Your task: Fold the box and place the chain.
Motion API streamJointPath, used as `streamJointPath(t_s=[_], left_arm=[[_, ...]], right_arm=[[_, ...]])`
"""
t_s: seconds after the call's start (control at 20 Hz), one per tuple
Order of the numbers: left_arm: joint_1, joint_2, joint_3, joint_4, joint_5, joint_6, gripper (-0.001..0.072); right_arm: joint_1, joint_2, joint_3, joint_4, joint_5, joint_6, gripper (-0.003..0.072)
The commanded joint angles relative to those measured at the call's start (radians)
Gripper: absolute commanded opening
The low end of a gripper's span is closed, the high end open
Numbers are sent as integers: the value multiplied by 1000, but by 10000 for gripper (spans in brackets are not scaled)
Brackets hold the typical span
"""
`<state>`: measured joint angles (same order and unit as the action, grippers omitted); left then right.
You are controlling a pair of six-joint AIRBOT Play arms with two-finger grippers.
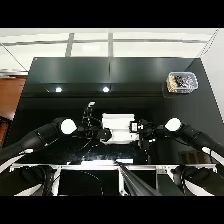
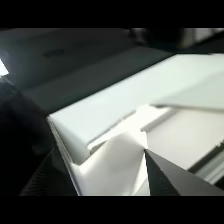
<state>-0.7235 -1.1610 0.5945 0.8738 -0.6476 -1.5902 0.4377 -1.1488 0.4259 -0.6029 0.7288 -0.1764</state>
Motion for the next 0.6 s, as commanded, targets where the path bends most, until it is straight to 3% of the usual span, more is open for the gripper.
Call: streamJointPath(t_s=[0.0, 0.2, 0.3, 0.55], left_arm=[[-25, -1, 43, 173, -19, -188, 617], [-25, -7, 110, 401, -147, -405, 610], [-27, -35, 152, 419, -260, -439, 480], [-124, -136, 267, 440, -305, -509, 480]], right_arm=[[1, 0, 0, 0, 0, 0, 313], [1, 0, 0, 0, 0, 0, 313], [1, 0, 0, 0, 0, 0, 313], [1, 0, 0, 0, 0, 0, 313]])
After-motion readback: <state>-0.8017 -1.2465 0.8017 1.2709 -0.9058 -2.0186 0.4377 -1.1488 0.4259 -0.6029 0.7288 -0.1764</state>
